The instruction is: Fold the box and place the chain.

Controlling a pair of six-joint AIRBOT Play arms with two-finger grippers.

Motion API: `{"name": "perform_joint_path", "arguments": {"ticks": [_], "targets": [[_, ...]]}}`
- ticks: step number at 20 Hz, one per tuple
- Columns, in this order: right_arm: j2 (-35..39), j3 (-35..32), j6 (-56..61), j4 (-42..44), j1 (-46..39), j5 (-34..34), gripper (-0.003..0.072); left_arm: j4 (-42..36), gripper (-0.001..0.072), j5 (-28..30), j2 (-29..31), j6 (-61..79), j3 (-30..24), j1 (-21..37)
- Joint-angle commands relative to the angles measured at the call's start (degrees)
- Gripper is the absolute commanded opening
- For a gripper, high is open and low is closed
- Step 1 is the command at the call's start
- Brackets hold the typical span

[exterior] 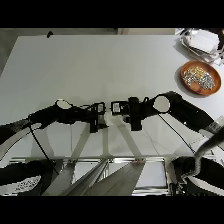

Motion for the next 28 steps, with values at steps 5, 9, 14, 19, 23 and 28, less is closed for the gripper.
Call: {"name": "perform_joint_path", "arguments": {"ticks": [5,9,14,19,23,28], "targets": [[0.11,0.02,0.2,0.13,-0.04,-1.51,0.0179,0.09,0.0208,-0.07,0.02,0.09,-0.02,-0.02],[0.96,0.11,0.17,0.13,-0.04,-1.53,0.0179,0.09,0.0208,-0.07,0.02,0.09,0.0,-0.02],[1.22,0.28,0.17,0.09,-0.04,-1.79,0.0179,0.09,0.0208,-0.07,0.02,0.09,-0.02,-0.02],[-1.42,0.28,0.22,0.74,-0.02,-0.76,0.0176,0.09,0.0208,-0.07,0.02,0.09,-0.02,-0.02],[-1.6,0.26,0.22,0.72,-0.02,-0.13,0.0172,0.09,0.0208,-0.07,0.02,0.09,-0.02,-0.02],[-1.55,0.24,0.2,0.76,0.02,2.14,0.0183,0.09,0.0208,-0.07,0.02,0.09,-0.02,-0.02]]}}
